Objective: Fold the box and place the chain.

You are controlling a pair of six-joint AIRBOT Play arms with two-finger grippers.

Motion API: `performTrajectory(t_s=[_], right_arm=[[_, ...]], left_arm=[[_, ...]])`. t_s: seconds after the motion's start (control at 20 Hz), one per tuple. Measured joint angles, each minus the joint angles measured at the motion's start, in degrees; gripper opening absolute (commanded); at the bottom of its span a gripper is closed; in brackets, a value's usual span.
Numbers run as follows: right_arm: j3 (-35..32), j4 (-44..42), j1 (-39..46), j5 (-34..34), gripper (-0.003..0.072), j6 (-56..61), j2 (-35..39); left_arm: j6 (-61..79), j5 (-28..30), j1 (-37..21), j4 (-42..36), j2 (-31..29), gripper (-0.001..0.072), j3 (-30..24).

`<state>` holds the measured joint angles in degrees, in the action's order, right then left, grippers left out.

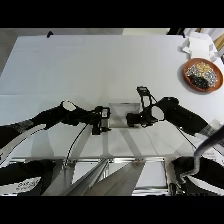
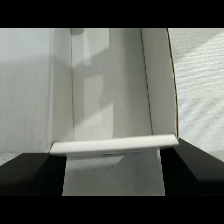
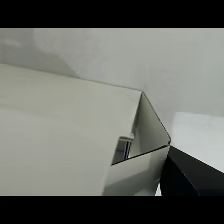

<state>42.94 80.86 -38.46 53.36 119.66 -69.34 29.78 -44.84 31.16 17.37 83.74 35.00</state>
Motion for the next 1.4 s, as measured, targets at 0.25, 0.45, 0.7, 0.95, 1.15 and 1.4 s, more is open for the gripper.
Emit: performTrajectory(t_s=[0.25,0.45,0.7,0.95,1.15,1.4], right_arm=[[2.1,4.1,-1.6,2.3,0.0653,5.6,-1.7],[5.4,5.1,-2.3,4.6,0.0687,5.0,-2.1],[7.8,5.7,-2.4,8.5,0.0687,1.7,-0.7],[8.3,5.8,-1.7,10.8,0.0684,-2.4,5.1],[8.3,5.9,3.2,14.4,0.0438,-7.2,13.7],[2.9,6.0,19.1,19.0,0.0019,-15.1,24.3]], left_arm=[[0.0,0.0,0.0,0.0,0.0,0.0251,0.0],[0.0,0.0,0.0,0.0,0.0,0.0251,0.0],[0.0,0.0,0.0,0.0,0.0,0.0251,0.0],[0.0,0.0,0.0,0.0,0.0,0.0251,0.0],[0.0,0.0,0.0,0.0,0.0,0.0251,0.0],[0.0,0.0,0.0,0.0,0.0,0.0251,0.0]])
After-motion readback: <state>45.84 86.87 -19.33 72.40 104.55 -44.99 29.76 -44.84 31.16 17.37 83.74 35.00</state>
